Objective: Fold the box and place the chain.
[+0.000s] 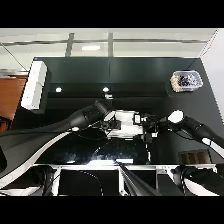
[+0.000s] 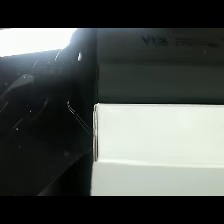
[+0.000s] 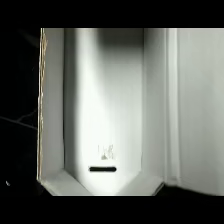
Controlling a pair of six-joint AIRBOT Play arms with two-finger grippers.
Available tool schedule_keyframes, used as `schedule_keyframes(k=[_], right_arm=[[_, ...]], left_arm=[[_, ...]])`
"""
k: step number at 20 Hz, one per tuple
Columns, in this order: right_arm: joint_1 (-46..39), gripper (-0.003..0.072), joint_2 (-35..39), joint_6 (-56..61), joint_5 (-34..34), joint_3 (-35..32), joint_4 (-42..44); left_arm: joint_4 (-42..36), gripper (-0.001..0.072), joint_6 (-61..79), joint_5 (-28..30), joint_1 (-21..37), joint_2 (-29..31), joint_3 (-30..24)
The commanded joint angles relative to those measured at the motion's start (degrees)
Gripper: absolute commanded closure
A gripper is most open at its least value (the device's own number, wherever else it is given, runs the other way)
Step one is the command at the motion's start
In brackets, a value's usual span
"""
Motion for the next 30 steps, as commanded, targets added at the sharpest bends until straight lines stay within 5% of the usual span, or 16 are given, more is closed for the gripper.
schedule_keyframes(k=[1, 11, 12, 14, 15, 23, 30], right_arm=[[0.0, 0.0075, 3.2, 1.3, 1.3, 0.1, -3.1], [0.0, 0.0098, 4.7, 1.6, 2.7, 0.1, -1.3], [0.0, 0.0274, 4.7, 1.7, 2.9, 0.1, -1.1], [0.0, 0.0439, 4.7, 1.9, 3.2, 0.1, -0.7], [0.0, 0.0454, 4.7, 2.4, 3.3, 0.1, -0.1], [2.1, 0.0454, 2.6, 5.4, 0.9, 0.0, 9.1], [3.6, 0.0452, 2.2, 10.9, -2.3, 0.0, 6.1]], left_arm=[[0.1, 0.0685, -1.6, -0.4, 0.0, 0.1, 0.0], [0.3, 0.0684, -1.5, 0.5, 0.0, 0.1, 0.0], [0.3, 0.0684, -1.5, 0.5, 0.0, 0.1, 0.0], [0.2, 0.0684, -1.5, 0.1, 0.0, 0.1, 0.0], [0.2, 0.0684, -1.5, 0.1, 0.0, 0.1, 0.0], [0.3, 0.0684, -1.5, 0.2, 0.0, 0.1, 0.0], [0.3, 0.0684, -1.5, 0.2, 0.0, 0.1, 0.0]])
